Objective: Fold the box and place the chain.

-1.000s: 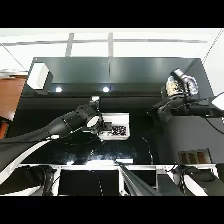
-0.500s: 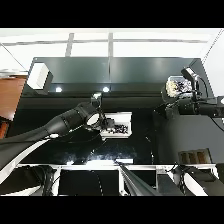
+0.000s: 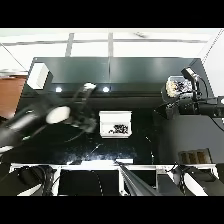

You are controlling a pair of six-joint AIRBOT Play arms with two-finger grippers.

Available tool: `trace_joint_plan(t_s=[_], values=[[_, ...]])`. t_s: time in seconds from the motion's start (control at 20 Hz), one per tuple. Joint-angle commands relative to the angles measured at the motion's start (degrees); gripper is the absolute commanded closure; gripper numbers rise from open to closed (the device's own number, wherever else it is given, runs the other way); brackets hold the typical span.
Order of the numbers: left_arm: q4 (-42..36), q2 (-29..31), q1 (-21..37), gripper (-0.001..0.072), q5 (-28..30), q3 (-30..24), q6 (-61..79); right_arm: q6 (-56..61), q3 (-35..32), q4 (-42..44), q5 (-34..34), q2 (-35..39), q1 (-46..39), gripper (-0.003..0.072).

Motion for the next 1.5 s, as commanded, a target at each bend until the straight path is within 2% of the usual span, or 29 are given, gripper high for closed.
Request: trace_joint_plan(t_s=[0.0, 0.05, 0.15, 0.2, 0.3, 0.4, 0.55, 0.75, 0.95, 1.1, 1.25, 1.45], values=[[-1.6, 14.8, 13.4, 0.0137, 1.5, -10.3, 15.6, 0.0, 0.0, 0.4, 0.0, 0.0, 0.0, 0.0066], [-6.6, 18.0, 19.3, 0.0137, 5.4, -14.2, 20.8, 0.0, 0.0, 0.5, -0.2, 0.0, 0.0, 0.0066], [-26.5, 20.3, 29.2, 0.0116, 11.3, -20.6, 38.6, 0.0, 0.0, 0.4, -0.3, 0.0, 0.0, 0.0066], [-35.9, 19.5, 32.2, 0.0003, 11.4, -23.1, 49.9, 0.0, 0.0, 0.4, -0.6, 0.0, 0.0, 0.0066], [-47.0, 16.3, 34.1, 0.0005, 12.9, -27.1, 69.0, 0.0, 0.0, 0.4, -0.9, 0.0, 0.0, 0.0066], [-51.7, 12.0, 33.2, 0.0005, 15.1, -29.2, 85.5, 0.3, 0.0, 0.4, -0.4, 0.0, 0.0, 0.0066], [-58.2, 4.5, 31.0, 0.0006, 17.7, -29.2, 105.3, 2.9, 0.0, 0.3, -0.3, 0.0, 0.0, 0.0066], [-59.8, -5.0, 27.6, 0.0008, 18.0, -26.7, 118.0, 4.8, 0.0, 0.3, -0.3, 0.0, 0.0, 0.0066], [-58.0, -13.7, 24.5, 0.0008, 16.1, -20.6, 119.0, 5.4, 0.0, 0.2, -0.3, 0.0, 0.0, 0.0066], [-57.6, -15.1, 21.3, 0.0007, 15.3, -19.7, 118.9, 5.4, 0.0, -0.1, -0.3, 0.0, 0.0, 0.0067], [-56.7, -15.4, 18.2, 0.0006, 17.7, -19.6, 117.3, 5.4, -0.2, -0.1, -1.1, -0.2, 0.0, 0.0066], [-56.8, -16.2, 17.9, 0.0007, 18.3, -19.6, 117.3, 5.4, -2.4, -0.1, -1.9, -0.2, 0.0, 0.0067]])
